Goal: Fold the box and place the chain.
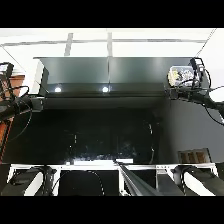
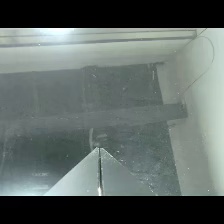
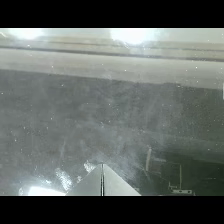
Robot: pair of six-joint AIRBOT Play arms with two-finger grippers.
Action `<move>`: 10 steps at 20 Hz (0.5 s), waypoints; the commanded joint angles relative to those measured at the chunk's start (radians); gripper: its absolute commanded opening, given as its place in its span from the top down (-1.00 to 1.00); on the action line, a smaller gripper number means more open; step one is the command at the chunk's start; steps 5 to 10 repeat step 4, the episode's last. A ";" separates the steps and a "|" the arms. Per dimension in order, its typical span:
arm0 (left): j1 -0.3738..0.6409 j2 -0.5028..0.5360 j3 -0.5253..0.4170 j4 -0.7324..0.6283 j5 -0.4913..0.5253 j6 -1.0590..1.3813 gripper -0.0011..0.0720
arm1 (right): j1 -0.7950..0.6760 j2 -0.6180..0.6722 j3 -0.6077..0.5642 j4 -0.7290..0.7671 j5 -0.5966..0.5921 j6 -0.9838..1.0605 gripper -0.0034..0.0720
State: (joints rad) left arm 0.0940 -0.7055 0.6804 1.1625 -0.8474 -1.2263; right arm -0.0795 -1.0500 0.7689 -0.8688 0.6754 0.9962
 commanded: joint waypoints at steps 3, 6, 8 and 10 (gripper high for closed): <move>0.000 0.001 -0.001 0.000 0.003 0.000 0.90 | 0.001 0.000 0.000 0.000 0.000 0.001 0.87; 0.000 0.001 -0.001 0.000 0.003 0.000 0.90 | 0.001 0.000 0.000 0.000 0.000 0.001 0.87; 0.000 0.001 -0.001 0.000 0.003 0.000 0.90 | 0.001 0.000 0.000 0.000 0.000 0.001 0.87; 0.000 0.001 -0.001 0.000 0.003 0.000 0.90 | 0.001 0.000 0.000 0.000 0.000 0.001 0.87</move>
